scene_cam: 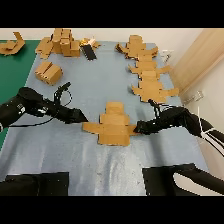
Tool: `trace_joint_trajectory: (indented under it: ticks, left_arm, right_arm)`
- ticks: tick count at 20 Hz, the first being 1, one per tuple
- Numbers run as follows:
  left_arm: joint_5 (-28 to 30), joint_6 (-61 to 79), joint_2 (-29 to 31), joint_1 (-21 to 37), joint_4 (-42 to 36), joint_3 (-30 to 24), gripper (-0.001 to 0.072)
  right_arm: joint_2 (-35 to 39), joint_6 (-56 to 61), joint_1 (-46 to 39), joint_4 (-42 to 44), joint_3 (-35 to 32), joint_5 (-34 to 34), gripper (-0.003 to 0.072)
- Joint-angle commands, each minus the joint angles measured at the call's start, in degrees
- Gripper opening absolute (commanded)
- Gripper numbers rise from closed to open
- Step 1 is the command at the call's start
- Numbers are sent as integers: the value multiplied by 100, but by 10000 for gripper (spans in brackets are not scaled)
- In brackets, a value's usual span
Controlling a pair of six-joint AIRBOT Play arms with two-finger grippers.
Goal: Fold the box.
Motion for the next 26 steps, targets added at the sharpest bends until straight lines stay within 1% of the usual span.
trace_joint_trajectory:
  ticks: [1, 4, 6, 8, 9, 10, 11, 13, 15, 17, 19, 21, 24, 26]
  left_arm:
    - [-208, 133, -323, 339, -267, 260, 411]
    - [-579, 586, -612, 743, -743, 269, 411]
    - [-761, 813, -752, 898, -1003, 269, 411]
    - [-741, 918, -848, 927, -990, 267, 411]
    - [-752, 1014, -922, 914, -986, 267, 412]
    - [-734, 1043, -1001, 914, -970, 267, 470]
    - [-643, 1043, -1095, 916, -968, 267, 561]
    - [-413, 1045, -1287, 914, -970, 267, 559]
    - [-426, 1165, -1480, 911, -970, 269, 558]
    - [-549, 1362, -1690, 841, -1051, 269, 558]
    - [-702, 1714, -1893, 645, -1244, 271, 558]
    - [-706, 2079, -2085, 415, -1537, 315, 558]
    - [-743, 2332, -2319, 170, -1808, 562, 557]
    - [-944, 2352, -2446, 46, -1869, 741, 557]
  right_arm:
    - [-39, -730, 289, 542, 0, 17, 10]
    - [37, -1390, 640, 927, -33, -116, 3]
    - [337, -1637, 984, 1054, -203, -94, 3]
    - [793, -1659, 1268, 1060, -483, 240, 3]
    - [1047, -1661, 1366, 1038, -627, 527, 3]
    - [1233, -1663, 1397, 1036, -717, 684, 3]
    - [1349, -1661, 1392, 984, -737, 682, 3]
    - [1379, -1659, 1394, 962, -732, 592, 3]
    - [1375, -1655, 1394, 960, -732, 531, 3]
    - [1375, -1655, 1394, 960, -732, 529, 3]
    - [1375, -1606, 1394, 960, -732, 527, 4]
    - [1375, -1491, 1394, 957, -732, 511, 4]
    - [1375, -1447, 1394, 953, -732, 420, 3]
    - [1375, -1447, 1392, 946, -732, 422, 3]
